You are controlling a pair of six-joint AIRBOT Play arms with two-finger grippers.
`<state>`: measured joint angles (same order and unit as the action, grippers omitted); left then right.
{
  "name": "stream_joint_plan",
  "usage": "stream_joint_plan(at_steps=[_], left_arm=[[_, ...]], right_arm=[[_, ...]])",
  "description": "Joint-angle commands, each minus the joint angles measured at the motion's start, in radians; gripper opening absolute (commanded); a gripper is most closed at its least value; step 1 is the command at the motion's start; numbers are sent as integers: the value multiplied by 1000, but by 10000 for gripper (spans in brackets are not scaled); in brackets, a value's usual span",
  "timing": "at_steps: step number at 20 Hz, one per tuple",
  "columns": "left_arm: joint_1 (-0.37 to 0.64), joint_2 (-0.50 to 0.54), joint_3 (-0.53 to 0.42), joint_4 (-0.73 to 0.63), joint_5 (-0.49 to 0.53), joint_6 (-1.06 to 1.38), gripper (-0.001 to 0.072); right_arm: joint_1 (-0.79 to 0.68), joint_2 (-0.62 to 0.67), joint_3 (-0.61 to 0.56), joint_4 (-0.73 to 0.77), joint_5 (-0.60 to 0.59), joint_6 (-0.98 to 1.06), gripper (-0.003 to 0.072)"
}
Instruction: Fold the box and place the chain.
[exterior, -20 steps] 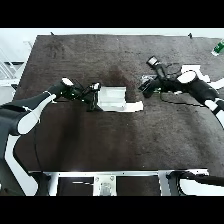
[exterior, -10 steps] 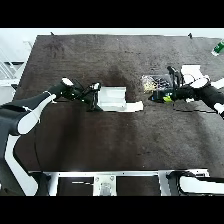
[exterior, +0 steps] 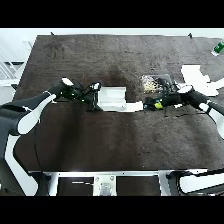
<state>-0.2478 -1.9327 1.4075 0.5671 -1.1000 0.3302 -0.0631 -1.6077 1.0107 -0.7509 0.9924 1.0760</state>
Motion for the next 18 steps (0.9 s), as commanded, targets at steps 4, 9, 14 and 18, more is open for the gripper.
stream_joint_plan(at_steps=[4, 9, 14, 18], left_arm=[[1, 0, 1, 0, 0, 0, 542], [1, 0, 1, 0, 0, 0, 543], [1, 0, 1, 0, 0, 0, 543], [1, 0, 1, 0, 0, 0, 542]], right_arm=[[80, -48, 1, 174, -32, -69, 8], [90, 30, 1, 180, -31, -69, 9], [94, 32, 2, 222, -11, -18, 248], [111, 32, 13, 274, 10, -17, 402]])
